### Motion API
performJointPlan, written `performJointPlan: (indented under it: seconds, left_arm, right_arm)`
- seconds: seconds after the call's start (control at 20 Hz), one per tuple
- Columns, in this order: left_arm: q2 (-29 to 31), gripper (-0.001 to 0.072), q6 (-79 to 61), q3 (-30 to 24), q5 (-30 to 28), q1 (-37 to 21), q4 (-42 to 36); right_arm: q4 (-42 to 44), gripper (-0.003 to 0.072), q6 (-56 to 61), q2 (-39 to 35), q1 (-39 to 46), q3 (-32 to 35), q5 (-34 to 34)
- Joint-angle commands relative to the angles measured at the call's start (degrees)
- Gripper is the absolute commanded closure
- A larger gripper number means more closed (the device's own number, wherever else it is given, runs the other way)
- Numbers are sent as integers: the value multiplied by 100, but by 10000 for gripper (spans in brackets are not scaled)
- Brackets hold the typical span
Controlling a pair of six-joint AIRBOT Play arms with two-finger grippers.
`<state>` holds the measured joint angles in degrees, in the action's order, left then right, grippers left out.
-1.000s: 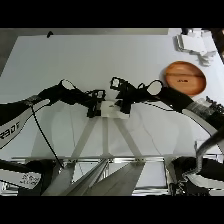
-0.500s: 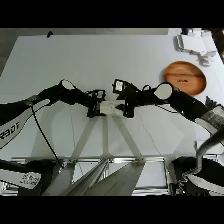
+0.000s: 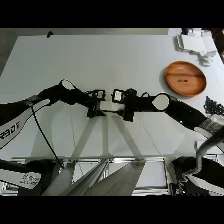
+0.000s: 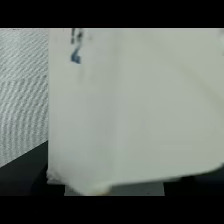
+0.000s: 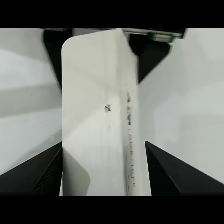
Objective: Fold the box and place the chain.
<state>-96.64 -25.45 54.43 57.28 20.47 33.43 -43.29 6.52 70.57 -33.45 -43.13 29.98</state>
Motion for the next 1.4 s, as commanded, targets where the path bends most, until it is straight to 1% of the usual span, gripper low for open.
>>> performJointPlan:
  seconds: [0.0,0.1,0.15,0.25,0.3,0.45,0.6,0.7,0.85,1.0,1.2,1.35]
  left_arm:
    - [4,634,-2,4,-2,-2,2]
    - [4,634,-2,4,-2,-2,2]
    - [4,634,-2,4,-2,-2,2]
    - [4,634,-2,4,-2,-2,2]
    - [4,634,-2,4,0,-2,2]
    - [4,634,-2,4,0,-2,2]
    - [4,634,-2,4,-2,-2,2]
    - [4,634,-2,4,-2,-2,2]
    - [4,634,-2,4,-2,-2,2]
    - [4,634,-2,4,0,-2,2]
    - [4,634,-2,4,-2,-2,2]
    - [4,634,-2,4,-2,-2,2]
  right_arm:
    - [-28,146,-17,-9,-15,42,-389]
    - [-26,135,-17,-22,-15,42,24]
    - [-24,91,-17,-57,-15,42,326]
    - [-20,80,-17,-219,-15,42,758]
    - [-20,80,-17,-356,-15,42,822]
    - [-22,79,-61,-798,-9,39,765]
    - [0,79,-61,-951,-9,39,645]
    - [0,81,-59,-905,0,39,549]
    - [498,82,-63,-717,334,39,367]
    - [601,110,-66,-540,544,39,487]
    - [737,111,-103,-118,542,39,732]
    - [728,168,-105,-37,544,39,420]
